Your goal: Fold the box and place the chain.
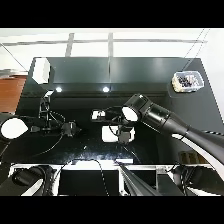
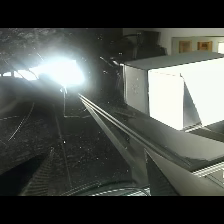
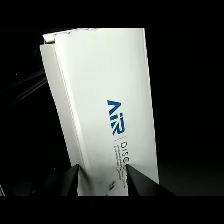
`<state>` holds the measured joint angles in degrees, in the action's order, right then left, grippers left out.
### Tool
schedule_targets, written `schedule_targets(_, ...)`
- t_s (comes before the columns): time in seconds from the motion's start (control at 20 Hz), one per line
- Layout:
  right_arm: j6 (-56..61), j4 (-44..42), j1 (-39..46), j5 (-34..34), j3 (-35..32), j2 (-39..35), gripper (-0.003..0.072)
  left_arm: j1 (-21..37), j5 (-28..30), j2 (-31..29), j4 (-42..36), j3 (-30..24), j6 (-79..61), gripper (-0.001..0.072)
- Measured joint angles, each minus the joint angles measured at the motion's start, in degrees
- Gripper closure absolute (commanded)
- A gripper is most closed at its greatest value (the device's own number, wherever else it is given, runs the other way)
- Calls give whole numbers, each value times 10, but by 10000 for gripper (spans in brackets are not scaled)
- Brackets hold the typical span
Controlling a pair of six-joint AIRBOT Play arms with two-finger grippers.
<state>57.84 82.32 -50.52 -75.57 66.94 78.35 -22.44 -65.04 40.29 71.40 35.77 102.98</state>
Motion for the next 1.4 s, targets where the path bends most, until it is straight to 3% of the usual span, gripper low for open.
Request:
schedule_targets(0.05,0,0,0,0,0,0,385,0,0,0,0,0,0,63)
schedule_targets(0.1,0,0,0,0,0,0,522,0,0,0,1,0,0,64)
schedule_targets(0.15,0,0,0,0,0,0,559,0,0,0,1,0,0,64)
schedule_targets(1.1,3,4,3,-14,0,-12,556,0,0,0,1,0,0,64)
schedule_targets(1.15,3,4,3,-14,0,-13,520,0,0,0,1,0,0,64)
schedule_targets(1.2,3,3,3,-15,0,-13,427,0,0,0,1,0,0,64)
schedule_targets(1.4,5,2,3,-16,0,-13,412,0,0,0,1,0,0,64)
